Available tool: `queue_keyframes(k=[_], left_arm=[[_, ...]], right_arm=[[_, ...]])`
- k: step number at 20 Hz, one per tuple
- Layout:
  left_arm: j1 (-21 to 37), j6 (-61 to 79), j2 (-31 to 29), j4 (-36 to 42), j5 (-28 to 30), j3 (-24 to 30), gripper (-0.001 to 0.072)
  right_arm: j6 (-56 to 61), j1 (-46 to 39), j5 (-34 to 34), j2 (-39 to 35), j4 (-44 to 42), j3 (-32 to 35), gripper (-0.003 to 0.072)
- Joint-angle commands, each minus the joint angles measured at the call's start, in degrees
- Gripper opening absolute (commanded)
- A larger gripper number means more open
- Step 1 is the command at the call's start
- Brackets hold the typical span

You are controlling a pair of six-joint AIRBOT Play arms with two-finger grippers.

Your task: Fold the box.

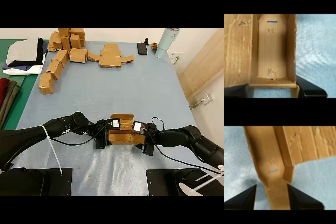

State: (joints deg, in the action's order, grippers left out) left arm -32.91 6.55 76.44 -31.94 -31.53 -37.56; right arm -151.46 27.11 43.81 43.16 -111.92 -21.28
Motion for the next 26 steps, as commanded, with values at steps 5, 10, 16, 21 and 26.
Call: queue_keyframes(k=[5, 10, 16, 21, 26], left_arm=[[0.02, 0.00, 0.02, -0.02, -0.02, 0.02, 0.0463], [0.04, 0.00, 0.02, -0.02, 0.00, 0.02, 0.0464], [0.04, 0.00, 0.04, -0.02, 0.00, 0.02, 0.0464], [0.04, 0.00, 0.04, -0.02, 0.00, 0.02, 0.0464], [0.04, 0.00, 0.02, -0.02, 0.00, 0.02, 0.0463]], right_arm=[[-9.14, 0.15, -4.37, 1.53, -3.74, 0.02, 0.0200], [-11.47, 0.17, -4.37, 1.53, -7.50, 0.00, 0.0153], [-8.48, 1.53, -3.43, 1.51, -5.70, 0.00, 0.0153], [0.59, 1.07, -2.86, 1.05, 2.12, 0.17, 0.0395], [6.19, 1.05, -4.22, 1.07, 8.61, 0.31, 0.0451]])
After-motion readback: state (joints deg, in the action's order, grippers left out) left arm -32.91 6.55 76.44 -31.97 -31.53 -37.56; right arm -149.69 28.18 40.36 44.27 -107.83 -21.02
